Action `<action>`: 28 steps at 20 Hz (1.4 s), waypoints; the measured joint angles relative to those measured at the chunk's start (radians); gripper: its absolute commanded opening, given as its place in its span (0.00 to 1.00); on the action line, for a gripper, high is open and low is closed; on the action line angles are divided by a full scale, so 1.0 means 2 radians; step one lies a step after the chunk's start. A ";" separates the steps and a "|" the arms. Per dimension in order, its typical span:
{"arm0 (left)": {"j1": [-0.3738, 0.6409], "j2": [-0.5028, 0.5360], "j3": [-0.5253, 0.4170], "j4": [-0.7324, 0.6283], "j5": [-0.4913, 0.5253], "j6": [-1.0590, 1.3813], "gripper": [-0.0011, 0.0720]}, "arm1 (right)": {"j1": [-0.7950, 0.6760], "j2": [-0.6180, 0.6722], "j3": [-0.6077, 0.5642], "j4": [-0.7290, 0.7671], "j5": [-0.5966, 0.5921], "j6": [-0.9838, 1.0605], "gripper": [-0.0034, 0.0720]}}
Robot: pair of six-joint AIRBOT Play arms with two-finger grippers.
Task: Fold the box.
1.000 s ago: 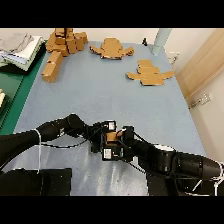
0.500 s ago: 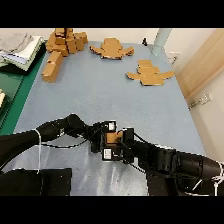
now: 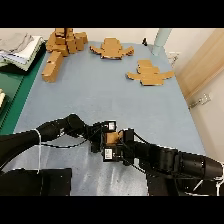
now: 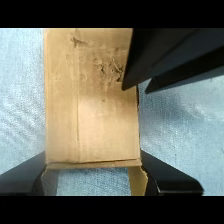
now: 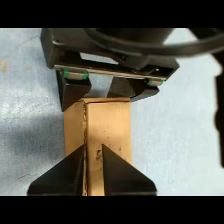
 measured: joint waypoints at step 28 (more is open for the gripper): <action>0.000 0.000 0.000 0.000 0.000 0.000 0.63 | -0.001 0.007 0.000 -0.010 0.006 0.002 0.05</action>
